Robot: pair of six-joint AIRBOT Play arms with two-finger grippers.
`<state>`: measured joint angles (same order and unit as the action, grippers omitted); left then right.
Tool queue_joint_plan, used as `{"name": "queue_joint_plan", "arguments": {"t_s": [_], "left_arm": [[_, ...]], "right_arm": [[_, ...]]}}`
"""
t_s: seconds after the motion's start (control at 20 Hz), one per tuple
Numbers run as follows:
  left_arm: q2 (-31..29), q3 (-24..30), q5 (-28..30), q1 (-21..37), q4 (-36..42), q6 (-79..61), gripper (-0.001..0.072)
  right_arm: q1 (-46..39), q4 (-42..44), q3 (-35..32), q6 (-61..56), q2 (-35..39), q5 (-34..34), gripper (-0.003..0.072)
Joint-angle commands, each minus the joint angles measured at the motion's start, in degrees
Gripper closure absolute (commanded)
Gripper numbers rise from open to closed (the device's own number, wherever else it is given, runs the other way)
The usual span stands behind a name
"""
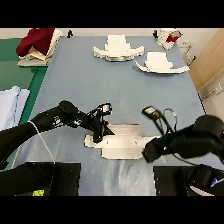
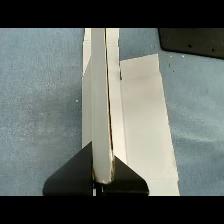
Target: Fold the box.
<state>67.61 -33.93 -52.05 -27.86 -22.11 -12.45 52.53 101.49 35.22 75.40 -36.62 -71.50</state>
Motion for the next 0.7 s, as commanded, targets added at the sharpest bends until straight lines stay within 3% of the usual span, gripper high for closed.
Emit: {"name": "queue_joint_plan", "arguments": {"t_s": [0.0, 0.05, 0.35, 0.55, 0.65], "left_arm": [[-0.07, 0.00, 0.00, 0.00, 0.00, -0.04, 0.0697], [-0.07, 0.00, 0.00, 0.00, 0.00, -0.04, 0.0697], [-0.07, 0.00, 0.00, 0.00, 0.00, -0.07, 0.0697], [-0.07, 0.00, -0.02, 0.00, 0.00, -0.07, 0.0697], [-0.07, 0.00, -0.02, 0.00, 0.00, -0.07, 0.0697]], "right_arm": [[16.24, -8.15, -5.01, 3.82, 0.59, 8.48, 0.0083], [19.02, -12.41, -6.40, 3.85, -1.11, 11.17, -0.0034], [21.81, -26.51, -7.21, 4.15, -13.88, 16.37, -0.0030], [21.73, -35.52, -7.19, -4.50, -16.11, 20.52, -0.0028], [21.73, -38.10, -6.40, -9.79, -15.87, 19.52, -0.0028]]}}
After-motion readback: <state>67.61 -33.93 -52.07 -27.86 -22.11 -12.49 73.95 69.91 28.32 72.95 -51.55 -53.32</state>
